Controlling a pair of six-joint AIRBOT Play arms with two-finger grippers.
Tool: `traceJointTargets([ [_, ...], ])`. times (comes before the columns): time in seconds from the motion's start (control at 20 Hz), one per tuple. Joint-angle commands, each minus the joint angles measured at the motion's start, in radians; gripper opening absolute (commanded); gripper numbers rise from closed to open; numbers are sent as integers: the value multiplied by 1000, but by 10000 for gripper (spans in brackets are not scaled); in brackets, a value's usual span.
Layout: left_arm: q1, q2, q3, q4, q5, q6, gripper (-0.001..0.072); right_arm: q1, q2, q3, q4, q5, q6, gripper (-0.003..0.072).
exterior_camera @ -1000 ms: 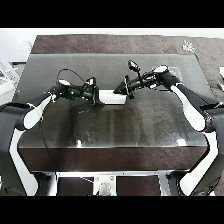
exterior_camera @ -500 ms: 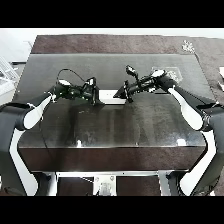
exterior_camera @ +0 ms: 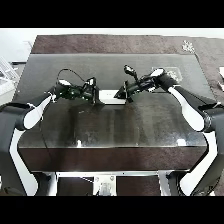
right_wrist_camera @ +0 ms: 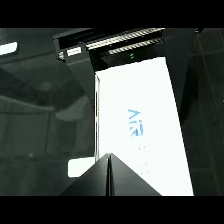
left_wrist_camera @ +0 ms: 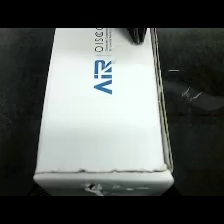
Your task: Fold the box and place the chain.
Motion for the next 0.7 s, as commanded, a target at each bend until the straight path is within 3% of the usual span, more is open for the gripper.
traceJointTargets([
  [0.0,1,0,0,0,1,2,531,-27,85,3,113,5,-2,16],
  [0.4,1,0,0,0,2,3,531,-113,328,-14,109,5,219,14],
  [0.55,1,0,0,0,2,3,531,-122,354,-122,108,-1,238,14],
  [0.65,1,0,0,0,2,3,531,-114,351,-256,108,-76,216,14],
])
